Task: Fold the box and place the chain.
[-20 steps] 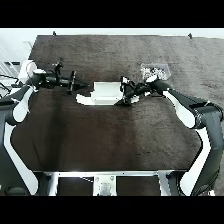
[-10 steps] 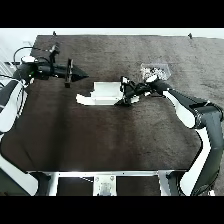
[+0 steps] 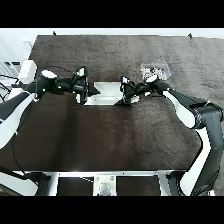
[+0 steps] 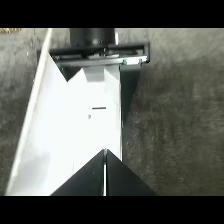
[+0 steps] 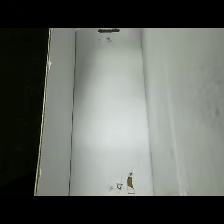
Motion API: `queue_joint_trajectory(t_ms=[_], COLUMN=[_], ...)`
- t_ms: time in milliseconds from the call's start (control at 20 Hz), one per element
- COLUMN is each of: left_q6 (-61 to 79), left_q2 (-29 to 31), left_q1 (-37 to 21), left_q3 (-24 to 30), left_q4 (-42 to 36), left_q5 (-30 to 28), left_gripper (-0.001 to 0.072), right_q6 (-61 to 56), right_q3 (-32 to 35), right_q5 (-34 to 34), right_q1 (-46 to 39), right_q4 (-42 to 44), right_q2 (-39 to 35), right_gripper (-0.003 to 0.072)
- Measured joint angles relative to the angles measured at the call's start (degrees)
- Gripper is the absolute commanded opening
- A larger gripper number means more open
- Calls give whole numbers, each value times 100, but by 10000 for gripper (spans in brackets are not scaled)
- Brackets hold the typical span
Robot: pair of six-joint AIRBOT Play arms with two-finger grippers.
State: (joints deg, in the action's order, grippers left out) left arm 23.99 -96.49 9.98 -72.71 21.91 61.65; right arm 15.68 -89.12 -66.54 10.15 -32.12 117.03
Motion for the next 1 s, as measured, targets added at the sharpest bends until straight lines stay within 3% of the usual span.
queue_joint_trajectory(t_ms=[350,650,1000], left_q6=[103,-85,-302], left_q2=[-52,-619,-966], left_q1=[179,195,201], left_q3=[-109,-741,-901], left_q4=[-138,-162,-164], left_q5=[-1200,-1456,-1537], left_gripper=[17,18,18], right_q6=[0,-2,-2], right_q3=[0,0,0], right_q5=[0,4,2], right_q1=[0,0,-2], right_q4=[0,0,0], right_q2=[0,0,2], right_gripper=[635,635,635])
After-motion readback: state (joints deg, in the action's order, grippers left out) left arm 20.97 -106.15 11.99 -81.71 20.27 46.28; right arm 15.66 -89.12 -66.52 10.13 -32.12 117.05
